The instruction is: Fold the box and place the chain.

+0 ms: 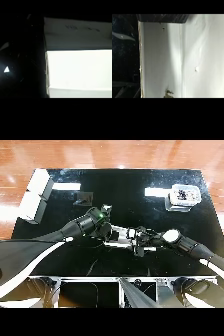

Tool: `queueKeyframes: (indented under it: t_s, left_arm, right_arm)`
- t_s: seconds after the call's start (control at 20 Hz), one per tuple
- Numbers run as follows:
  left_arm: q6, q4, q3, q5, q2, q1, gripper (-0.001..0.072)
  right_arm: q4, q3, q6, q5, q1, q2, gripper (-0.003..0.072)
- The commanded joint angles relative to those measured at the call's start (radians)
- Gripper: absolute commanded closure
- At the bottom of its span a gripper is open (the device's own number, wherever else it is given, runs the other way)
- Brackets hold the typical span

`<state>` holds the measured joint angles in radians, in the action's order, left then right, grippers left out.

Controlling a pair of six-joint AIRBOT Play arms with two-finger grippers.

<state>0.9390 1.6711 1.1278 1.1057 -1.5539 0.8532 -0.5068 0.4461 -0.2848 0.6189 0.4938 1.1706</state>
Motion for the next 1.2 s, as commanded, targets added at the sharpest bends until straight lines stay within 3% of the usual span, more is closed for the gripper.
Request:
queueKeyframes:
  t_s: [0.0, 0.05, 0.55, 0.8, 1.15]
  left_arm:
    - [0.014, 0.010, 0.001, -0.017, -0.004, 0.000, 0.0690]
    - [0.026, 0.010, 0.001, -0.009, -0.004, -0.003, 0.0690]
    - [0.048, -0.042, 0.000, 0.070, 0.063, -0.142, 0.0691]
    - [0.047, -0.097, -0.003, 0.126, 0.073, -0.150, 0.0690]
    - [-0.015, -0.090, -0.049, 0.107, 0.076, -0.146, 0.0690]
  right_arm:
    - [0.001, 0.000, 0.000, 0.002, 0.001, 0.001, 0.0103]
    - [0.002, 0.000, 0.001, 0.002, 0.001, 0.001, 0.0030]
    - [0.005, 0.000, 0.004, -0.003, 0.000, 0.001, 0.0033]
    - [0.005, 0.000, 0.004, -0.002, 0.000, 0.001, 0.0033]
    - [-0.012, 0.000, 0.003, -0.002, 0.000, 0.000, 0.0034]
